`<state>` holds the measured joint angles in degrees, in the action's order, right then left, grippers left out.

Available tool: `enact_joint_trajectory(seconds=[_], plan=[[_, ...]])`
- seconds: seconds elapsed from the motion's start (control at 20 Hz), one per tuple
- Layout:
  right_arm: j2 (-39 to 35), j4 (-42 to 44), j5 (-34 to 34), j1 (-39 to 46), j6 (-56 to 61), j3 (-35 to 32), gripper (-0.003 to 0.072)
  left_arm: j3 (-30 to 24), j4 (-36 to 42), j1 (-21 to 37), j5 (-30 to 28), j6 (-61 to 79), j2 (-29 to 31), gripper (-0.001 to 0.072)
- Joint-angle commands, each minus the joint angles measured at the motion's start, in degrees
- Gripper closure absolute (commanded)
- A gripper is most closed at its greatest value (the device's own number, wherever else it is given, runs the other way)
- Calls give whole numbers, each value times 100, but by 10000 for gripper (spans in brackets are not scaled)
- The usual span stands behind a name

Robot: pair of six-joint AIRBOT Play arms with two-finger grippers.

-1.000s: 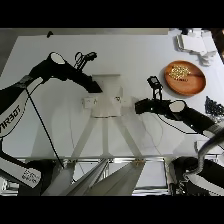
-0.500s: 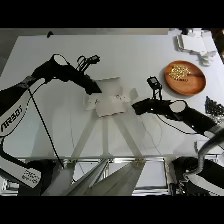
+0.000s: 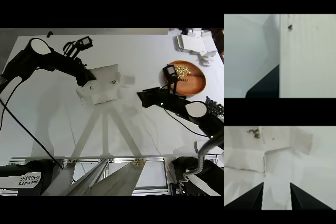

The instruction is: Fold the box and place the chain.

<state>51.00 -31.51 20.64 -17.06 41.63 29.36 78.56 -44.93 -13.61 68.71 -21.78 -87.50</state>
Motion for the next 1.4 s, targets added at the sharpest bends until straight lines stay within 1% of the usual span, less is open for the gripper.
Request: enact_joint_trajectory(seconds=[0.0,0.05,0.1,0.15,0.3,0.4,0.5,0.6,0.8,0.9,1.0,1.15,1.2,1.35], plan=[[-511,-17,-376,433,61,4,317,-389,1543,-4,549,1449,216,703],[-573,-15,-361,601,61,4,317,-669,1895,-11,643,1902,195,703],[-601,-13,-354,737,63,4,317,-866,1954,-4,643,1919,109,702],[-599,-17,-354,857,151,4,317,-960,1773,-4,695,1895,-20,702],[-599,-17,-356,1005,339,2,318,-975,649,-7,632,1897,-496,703],[-599,-15,-343,1003,339,2,318,-979,297,-7,573,1902,-717,704],[-599,-17,-308,1003,339,2,319,-986,387,-13,337,2006,-828,705],[-597,-15,-308,1003,339,2,323,-986,505,-42,46,2463,-844,707],[-597,-17,-308,1003,339,2,325,-986,1366,-59,-81,3357,-859,709],[-597,-17,-308,1003,339,2,326,-986,1574,-72,-162,3751,-951,707],[-597,-17,-308,1003,337,2,326,-986,1473,-111,-192,3834,-1130,706],[-584,-17,-308,1003,337,2,326,-986,841,-186,-192,3834,-1419,706],[-577,-17,-308,1003,337,2,326,-986,737,-197,-181,3832,-1471,706],[-575,-17,-308,1003,337,2,326,-986,741,-197,-184,3832,-1473,705]])
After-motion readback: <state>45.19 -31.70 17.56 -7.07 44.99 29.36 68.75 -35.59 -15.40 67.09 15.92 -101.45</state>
